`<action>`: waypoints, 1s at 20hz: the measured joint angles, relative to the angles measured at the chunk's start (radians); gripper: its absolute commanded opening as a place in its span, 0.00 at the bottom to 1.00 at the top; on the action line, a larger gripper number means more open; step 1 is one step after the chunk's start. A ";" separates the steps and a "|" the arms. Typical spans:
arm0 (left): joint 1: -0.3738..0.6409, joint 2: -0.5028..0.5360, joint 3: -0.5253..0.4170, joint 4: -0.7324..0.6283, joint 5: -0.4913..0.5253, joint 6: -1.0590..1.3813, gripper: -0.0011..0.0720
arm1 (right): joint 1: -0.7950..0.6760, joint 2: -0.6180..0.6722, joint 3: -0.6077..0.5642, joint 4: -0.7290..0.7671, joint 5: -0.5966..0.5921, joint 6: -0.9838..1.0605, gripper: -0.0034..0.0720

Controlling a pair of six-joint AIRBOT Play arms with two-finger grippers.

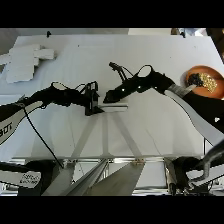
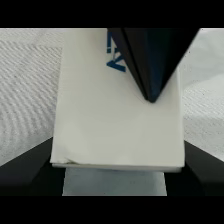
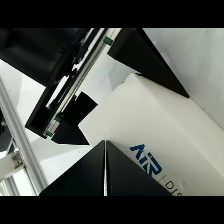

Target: Fold the box and place the chain.

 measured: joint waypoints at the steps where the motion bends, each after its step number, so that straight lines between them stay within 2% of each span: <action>1: 0.000 0.000 0.000 0.000 0.000 0.000 0.79 | 0.003 0.000 -0.010 0.000 -0.004 0.000 0.07; 12: 0.000 0.000 -0.001 -0.003 0.000 -0.006 0.79 | 0.014 0.008 -0.046 -0.018 -0.034 -0.006 0.07; 20: 0.000 0.000 0.000 -0.006 -0.001 -0.007 0.79 | -0.037 0.154 -0.048 -0.009 -0.083 -0.132 0.07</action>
